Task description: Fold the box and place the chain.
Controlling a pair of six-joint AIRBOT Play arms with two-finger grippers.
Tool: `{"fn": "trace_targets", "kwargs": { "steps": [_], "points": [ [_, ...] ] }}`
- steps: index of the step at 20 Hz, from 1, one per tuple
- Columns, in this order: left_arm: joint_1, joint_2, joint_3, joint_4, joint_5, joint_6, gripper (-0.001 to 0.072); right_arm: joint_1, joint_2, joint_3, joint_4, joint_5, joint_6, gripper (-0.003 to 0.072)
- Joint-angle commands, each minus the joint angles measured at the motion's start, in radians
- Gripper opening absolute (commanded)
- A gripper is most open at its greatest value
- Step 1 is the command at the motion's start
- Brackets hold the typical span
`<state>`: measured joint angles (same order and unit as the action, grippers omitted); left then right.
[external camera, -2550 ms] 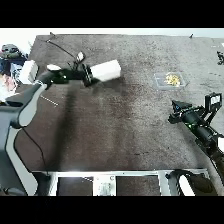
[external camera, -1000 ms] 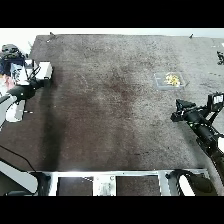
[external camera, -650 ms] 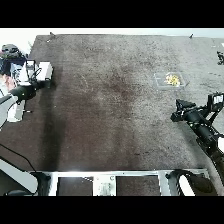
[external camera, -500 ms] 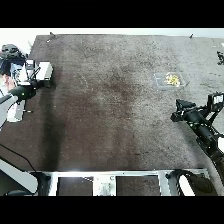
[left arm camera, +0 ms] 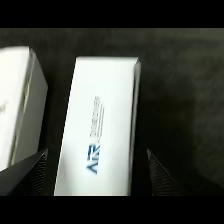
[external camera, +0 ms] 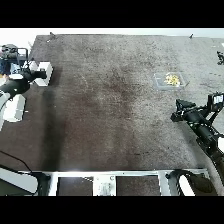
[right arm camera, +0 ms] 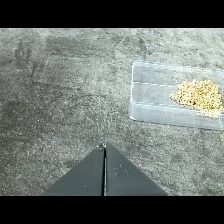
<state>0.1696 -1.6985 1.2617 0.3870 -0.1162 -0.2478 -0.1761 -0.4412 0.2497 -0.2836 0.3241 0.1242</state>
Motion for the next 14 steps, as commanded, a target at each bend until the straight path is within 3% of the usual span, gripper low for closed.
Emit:
{"fn": "trace_targets", "kwargs": {
  "steps": [1,2,4,5,7,10,14],
  "points": [
    [0.001,0.115,0.001,-0.002,-0.066,-0.017,0.0720,0.000,0.001,0.000,0.000,0.000,0.000,0.0013],
    [0.001,0.160,0.001,-0.002,-0.091,-0.020,0.0683,0.000,0.001,-0.001,0.000,0.000,0.000,0.0013],
    [0.001,0.252,0.001,-0.002,-0.163,-0.039,0.0194,0.000,0.001,-0.001,0.000,0.000,0.000,0.0013],
    [0.001,0.303,0.001,-0.006,-0.208,-0.040,0.0009,0.000,0.001,0.000,0.000,0.000,0.000,0.0012],
    [0.000,0.402,-0.020,-0.085,-0.254,-0.034,0.0008,0.000,0.001,-0.001,0.000,0.000,0.000,0.0013],
    [-0.014,0.583,-0.136,-0.200,-0.235,0.076,0.0005,0.000,0.001,0.000,0.000,0.000,0.000,0.0012],
    [-0.119,0.864,-0.410,-0.209,-0.048,0.154,0.0005,0.000,0.001,-0.001,0.000,0.000,0.000,0.0013]
  ]
}}
